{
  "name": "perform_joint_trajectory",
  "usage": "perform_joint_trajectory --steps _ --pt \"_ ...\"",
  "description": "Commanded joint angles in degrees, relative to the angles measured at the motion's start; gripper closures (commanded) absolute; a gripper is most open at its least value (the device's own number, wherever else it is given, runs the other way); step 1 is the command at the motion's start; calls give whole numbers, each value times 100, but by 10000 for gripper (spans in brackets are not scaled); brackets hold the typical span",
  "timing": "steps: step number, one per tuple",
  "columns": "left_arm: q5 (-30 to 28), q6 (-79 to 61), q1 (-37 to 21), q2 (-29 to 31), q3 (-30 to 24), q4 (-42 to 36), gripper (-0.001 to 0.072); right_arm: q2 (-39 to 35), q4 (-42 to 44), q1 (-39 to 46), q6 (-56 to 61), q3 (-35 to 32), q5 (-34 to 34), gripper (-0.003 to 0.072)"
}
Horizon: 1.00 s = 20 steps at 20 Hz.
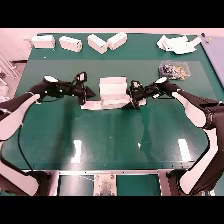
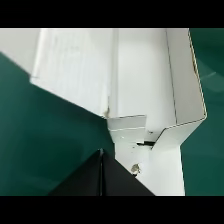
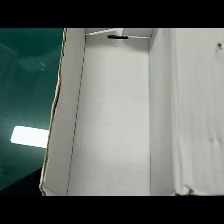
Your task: Fold the box and place the chain.
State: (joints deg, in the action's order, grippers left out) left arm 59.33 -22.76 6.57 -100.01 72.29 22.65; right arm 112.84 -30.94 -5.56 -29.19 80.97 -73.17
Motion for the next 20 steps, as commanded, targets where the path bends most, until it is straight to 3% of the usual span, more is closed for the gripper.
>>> perform_joint_trajectory --steps 1,4,10,20 --pt "7 1169 -229 481 0 133 693 0 2 0 7 0 7 123" --pt "-131 3281 -457 809 -28 282 694 0 4 0 7 0 7 124" --pt "-476 7082 -632 1161 -695 1895 694 0 2 0 7 0 7 124" --pt "140 8964 -632 1093 -857 2621 694 0 4 0 7 0 7 124"
